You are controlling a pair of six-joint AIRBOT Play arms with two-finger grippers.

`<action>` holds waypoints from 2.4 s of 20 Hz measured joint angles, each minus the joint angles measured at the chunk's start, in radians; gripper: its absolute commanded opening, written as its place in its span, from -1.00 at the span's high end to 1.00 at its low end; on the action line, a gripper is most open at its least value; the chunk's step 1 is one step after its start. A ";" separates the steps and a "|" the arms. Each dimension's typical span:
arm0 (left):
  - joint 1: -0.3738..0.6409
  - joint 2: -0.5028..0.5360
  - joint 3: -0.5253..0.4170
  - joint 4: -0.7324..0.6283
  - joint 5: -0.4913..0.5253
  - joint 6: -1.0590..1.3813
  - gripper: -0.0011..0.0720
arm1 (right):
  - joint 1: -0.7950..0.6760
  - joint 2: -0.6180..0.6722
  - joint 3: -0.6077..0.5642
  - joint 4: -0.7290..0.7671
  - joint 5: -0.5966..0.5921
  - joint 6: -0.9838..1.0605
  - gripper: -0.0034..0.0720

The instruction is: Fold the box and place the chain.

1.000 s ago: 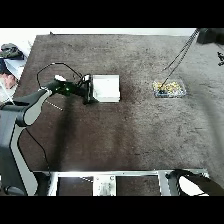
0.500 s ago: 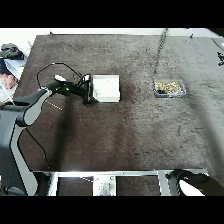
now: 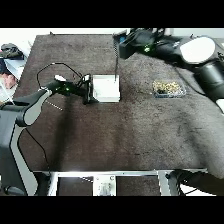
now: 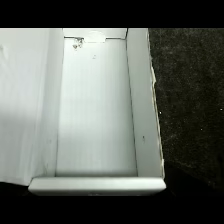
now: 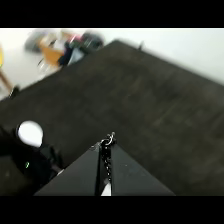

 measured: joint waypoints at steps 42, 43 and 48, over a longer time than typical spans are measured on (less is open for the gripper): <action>0.000 0.000 0.000 0.000 0.000 0.000 -0.16 | -0.381 -0.188 -0.636 -0.069 -0.357 0.521 0.59; 0.000 0.000 0.000 0.000 0.000 0.000 -0.16 | -0.375 -0.197 -0.629 -0.061 -0.376 0.522 0.64; 0.000 0.000 0.000 0.000 0.000 0.000 -0.16 | -0.328 -0.154 -0.609 -0.046 -0.414 0.524 0.95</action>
